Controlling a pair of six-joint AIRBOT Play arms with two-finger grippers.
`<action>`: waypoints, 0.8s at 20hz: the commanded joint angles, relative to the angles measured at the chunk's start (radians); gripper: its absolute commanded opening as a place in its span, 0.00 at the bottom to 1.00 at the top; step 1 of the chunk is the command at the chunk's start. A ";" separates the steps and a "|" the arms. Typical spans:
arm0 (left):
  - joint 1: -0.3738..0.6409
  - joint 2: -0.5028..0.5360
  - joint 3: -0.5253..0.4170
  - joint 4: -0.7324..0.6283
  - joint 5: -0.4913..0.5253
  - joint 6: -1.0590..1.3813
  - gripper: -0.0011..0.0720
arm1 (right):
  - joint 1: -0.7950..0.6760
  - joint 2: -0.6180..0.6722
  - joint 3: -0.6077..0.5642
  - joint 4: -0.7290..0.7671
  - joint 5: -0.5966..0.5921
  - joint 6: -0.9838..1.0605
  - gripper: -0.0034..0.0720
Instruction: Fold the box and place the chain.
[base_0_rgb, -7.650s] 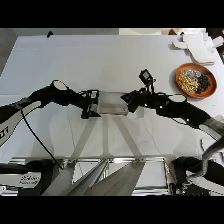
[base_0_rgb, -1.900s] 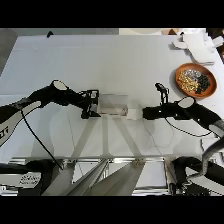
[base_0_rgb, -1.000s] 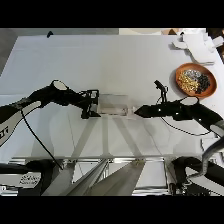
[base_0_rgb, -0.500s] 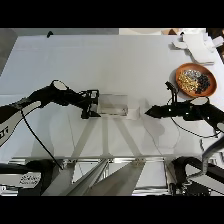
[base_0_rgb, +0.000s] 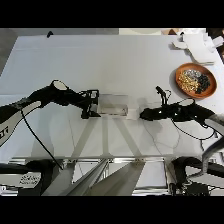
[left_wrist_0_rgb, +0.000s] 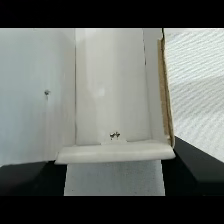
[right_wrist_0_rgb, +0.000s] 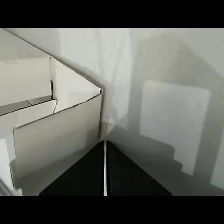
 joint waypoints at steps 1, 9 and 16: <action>0.000 0.000 0.001 0.000 0.000 0.000 0.48 | 0.013 -0.009 0.000 0.102 0.010 -0.034 0.05; 0.000 0.001 0.001 0.000 0.000 0.000 0.48 | 0.013 -0.005 0.000 0.282 0.150 -0.156 0.05; 0.000 0.000 0.001 0.000 0.000 0.000 0.48 | 0.013 -0.003 0.000 0.329 0.201 -0.155 0.23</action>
